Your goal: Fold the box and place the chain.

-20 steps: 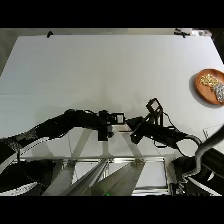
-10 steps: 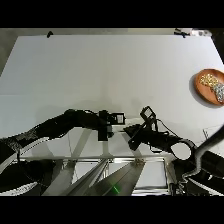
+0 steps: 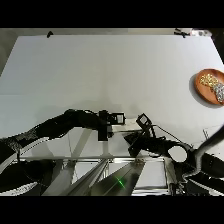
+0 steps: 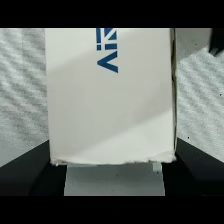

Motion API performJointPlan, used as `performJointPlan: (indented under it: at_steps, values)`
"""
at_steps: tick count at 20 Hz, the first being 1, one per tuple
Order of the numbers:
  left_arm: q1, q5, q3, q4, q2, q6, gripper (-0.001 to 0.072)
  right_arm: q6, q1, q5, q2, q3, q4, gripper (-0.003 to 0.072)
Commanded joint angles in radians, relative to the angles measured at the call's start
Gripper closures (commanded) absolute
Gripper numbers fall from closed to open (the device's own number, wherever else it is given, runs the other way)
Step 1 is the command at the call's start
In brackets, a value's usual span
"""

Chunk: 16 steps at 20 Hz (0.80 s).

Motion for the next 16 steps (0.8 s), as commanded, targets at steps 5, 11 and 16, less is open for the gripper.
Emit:
performJointPlan:
  at_steps: [5,11,16]
  values:
    - [0.001,0.000,0.001,0.000,0.000,0.000,0.0696,-0.030,-0.013,-0.072,0.197,-0.005,0.012,0.0679]
    - [0.001,0.000,0.001,0.000,0.000,0.000,0.0696,0.003,-0.275,0.125,0.283,-0.008,-0.008,0.0677]
    - [0.001,0.000,0.001,0.000,0.000,0.000,0.0696,0.220,-0.425,0.344,0.275,-0.008,-0.238,0.0677]
